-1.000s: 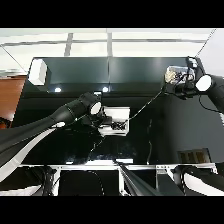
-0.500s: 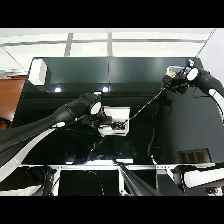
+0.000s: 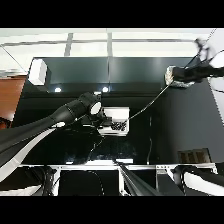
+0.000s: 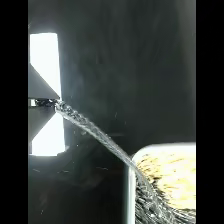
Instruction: Fold the box and place the chain.
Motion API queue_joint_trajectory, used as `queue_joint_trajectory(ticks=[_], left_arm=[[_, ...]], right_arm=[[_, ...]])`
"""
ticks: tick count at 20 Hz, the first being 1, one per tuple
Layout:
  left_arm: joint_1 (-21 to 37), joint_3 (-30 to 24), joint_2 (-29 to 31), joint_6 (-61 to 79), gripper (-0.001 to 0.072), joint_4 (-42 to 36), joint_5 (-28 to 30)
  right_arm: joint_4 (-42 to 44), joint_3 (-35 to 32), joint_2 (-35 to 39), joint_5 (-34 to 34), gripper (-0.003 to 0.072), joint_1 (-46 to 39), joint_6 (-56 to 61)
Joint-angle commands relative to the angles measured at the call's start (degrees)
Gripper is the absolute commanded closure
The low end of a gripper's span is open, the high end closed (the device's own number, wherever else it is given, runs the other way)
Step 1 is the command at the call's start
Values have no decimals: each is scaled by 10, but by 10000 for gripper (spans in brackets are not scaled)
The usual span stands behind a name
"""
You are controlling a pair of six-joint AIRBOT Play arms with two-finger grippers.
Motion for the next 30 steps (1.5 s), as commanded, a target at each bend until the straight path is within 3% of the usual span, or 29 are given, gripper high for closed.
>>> queue_joint_trajectory(ticks=[1,5,13,17,24,30], left_arm=[[0,0,0,0,683,0,-3],[0,0,0,0,683,0,-3],[0,0,0,0,683,0,-3],[0,0,0,0,683,0,-3],[0,0,0,0,683,-2,-3],[0,0,0,0,683,-2,-3]], right_arm=[[8,1,163,53,671,0,-31],[99,1,259,107,671,0,-58],[355,1,271,147,671,2,-116],[390,1,271,133,671,73,-116],[410,1,270,49,671,225,-98],[402,1,270,24,671,247,-97]])
